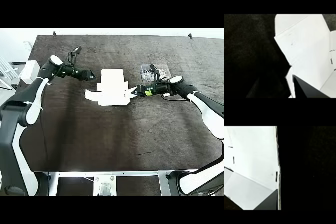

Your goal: Fold the box and place the chain.

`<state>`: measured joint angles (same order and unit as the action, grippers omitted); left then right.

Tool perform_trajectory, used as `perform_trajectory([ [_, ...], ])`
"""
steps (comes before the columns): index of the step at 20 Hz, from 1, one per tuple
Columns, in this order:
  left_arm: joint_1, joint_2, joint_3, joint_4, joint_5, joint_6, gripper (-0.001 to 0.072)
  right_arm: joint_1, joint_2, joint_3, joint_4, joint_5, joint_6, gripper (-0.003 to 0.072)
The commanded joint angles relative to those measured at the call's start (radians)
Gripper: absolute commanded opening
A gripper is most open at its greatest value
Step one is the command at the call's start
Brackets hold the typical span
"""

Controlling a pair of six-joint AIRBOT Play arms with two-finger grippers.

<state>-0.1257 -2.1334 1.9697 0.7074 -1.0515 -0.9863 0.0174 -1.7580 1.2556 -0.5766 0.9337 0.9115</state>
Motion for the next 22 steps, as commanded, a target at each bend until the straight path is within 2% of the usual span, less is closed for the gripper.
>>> perform_trajectory([
  [1,-0.005,-0.021,0.007,-0.014,0.006,0.015,0.0485,0.018,0.000,-0.028,0.000,-0.057,-0.042,0.0006],
  [3,-0.005,-0.022,0.006,-0.032,-0.003,0.032,0.0485,0.040,0.001,-0.052,0.016,-0.103,-0.078,0.0005],
  [12,-0.023,-0.042,0.005,-0.058,-0.059,0.053,0.0485,0.042,0.015,-0.054,0.058,-0.107,-0.121,0.0006],
  [20,-0.044,-0.068,0.005,-0.068,-0.067,0.053,0.0482,0.042,0.015,-0.054,0.072,-0.106,-0.146,0.0006],
  [22,-0.044,-0.068,0.005,-0.094,-0.067,0.077,0.0415,0.042,0.015,-0.054,0.072,-0.103,-0.150,0.0006],
])
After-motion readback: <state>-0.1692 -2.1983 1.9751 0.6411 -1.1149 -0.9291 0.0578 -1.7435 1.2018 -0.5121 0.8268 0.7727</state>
